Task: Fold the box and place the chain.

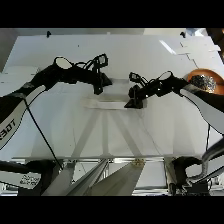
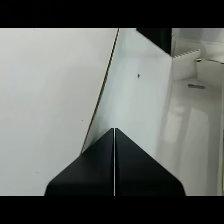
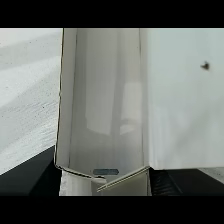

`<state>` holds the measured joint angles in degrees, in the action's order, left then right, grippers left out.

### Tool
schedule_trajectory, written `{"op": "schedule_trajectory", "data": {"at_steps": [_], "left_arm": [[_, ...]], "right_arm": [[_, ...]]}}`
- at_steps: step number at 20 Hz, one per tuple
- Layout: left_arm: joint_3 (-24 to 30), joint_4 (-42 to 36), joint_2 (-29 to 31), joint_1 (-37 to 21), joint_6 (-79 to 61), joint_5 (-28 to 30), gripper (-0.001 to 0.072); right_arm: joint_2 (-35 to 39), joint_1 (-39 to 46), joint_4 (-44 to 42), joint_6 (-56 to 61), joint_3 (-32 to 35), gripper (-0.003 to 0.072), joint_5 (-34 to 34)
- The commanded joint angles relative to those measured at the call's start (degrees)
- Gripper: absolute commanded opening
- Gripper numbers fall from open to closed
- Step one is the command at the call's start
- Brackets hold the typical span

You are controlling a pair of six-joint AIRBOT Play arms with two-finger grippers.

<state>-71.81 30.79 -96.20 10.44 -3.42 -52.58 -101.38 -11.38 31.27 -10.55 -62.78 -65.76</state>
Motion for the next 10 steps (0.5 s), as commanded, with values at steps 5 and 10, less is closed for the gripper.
{"op": "schedule_trajectory", "data": {"at_steps": [5, 10], "left_arm": [[0.0, -0.4, -3.0, 0.0, 2.4, 0.1, 0.0011], [0.0, -0.4, 0.3, -0.5, 2.4, -2.9, 0.0012]], "right_arm": [[0.0, 0.0, 0.0, 0.0, -0.1, 0.0433, 0.0], [0.0, 0.0, 0.0, 0.0, -0.1, 0.0433, 0.0]]}}
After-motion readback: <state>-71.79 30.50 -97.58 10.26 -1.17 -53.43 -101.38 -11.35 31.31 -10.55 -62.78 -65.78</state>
